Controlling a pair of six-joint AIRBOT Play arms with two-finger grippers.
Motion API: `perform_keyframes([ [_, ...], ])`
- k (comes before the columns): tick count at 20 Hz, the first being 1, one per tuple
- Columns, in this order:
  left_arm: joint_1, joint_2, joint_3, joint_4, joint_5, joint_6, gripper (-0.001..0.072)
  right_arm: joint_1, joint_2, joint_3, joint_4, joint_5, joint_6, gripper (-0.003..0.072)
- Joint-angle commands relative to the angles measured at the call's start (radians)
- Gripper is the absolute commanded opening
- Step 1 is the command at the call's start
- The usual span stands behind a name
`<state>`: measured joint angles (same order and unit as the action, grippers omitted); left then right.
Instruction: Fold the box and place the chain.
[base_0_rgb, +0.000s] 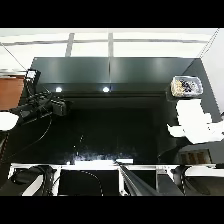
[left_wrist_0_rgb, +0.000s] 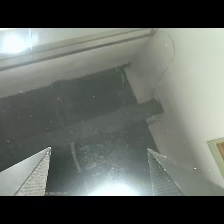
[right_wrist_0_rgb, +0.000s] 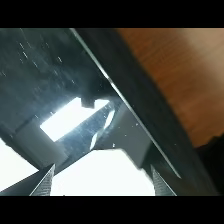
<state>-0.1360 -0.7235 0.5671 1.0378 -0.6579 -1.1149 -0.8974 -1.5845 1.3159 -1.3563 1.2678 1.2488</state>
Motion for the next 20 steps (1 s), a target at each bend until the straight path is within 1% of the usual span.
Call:
perform_keyframes([
  [1,0.0,0.001,0.001,0.001,-0.006,-0.002,0.0705,-0.11,-0.061,0.006,0.209,0.098,-0.244,0.0678],
  [3,0.0,0.001,0.001,0.001,-0.005,-0.002,0.0705,-0.164,-0.079,0.006,0.292,0.152,-0.295,0.0678],
  [4,0.0,0.001,0.001,0.001,-0.006,-0.002,0.0705,-0.179,-0.082,0.006,0.283,0.161,-0.294,0.0656],
  [5,0.0,0.001,0.001,0.001,-0.006,-0.002,0.0705,-0.192,-0.082,0.006,0.283,0.168,-0.297,0.0609],
  [8,0.0,0.001,0.001,0.001,-0.006,-0.002,0.0705,-0.201,-0.082,0.006,0.282,0.192,-0.322,0.0606],
  [9,0.0,0.001,0.001,0.001,-0.008,-0.002,0.0705,-0.197,-0.082,0.006,0.282,0.189,-0.333,0.0491],
  [13,0.0,0.001,0.001,0.001,-0.009,-0.002,0.0705,-0.17,-0.082,0.006,0.253,0.182,-0.423,0.0489],
  [15,0.0,0.001,0.001,0.001,-0.009,-0.002,0.0705,-0.158,-0.081,0.006,0.214,0.168,-0.435,0.0489],
  [19,0.0,0.001,0.001,0.001,-0.009,-0.002,0.0705,-0.154,-0.08,0.006,0.194,0.161,-0.451,0.0488],
  [20,0.0,0.001,0.001,0.001,-0.009,-0.002,0.0705,-0.154,-0.08,0.006,0.169,0.161,-0.45,0.0416],
])
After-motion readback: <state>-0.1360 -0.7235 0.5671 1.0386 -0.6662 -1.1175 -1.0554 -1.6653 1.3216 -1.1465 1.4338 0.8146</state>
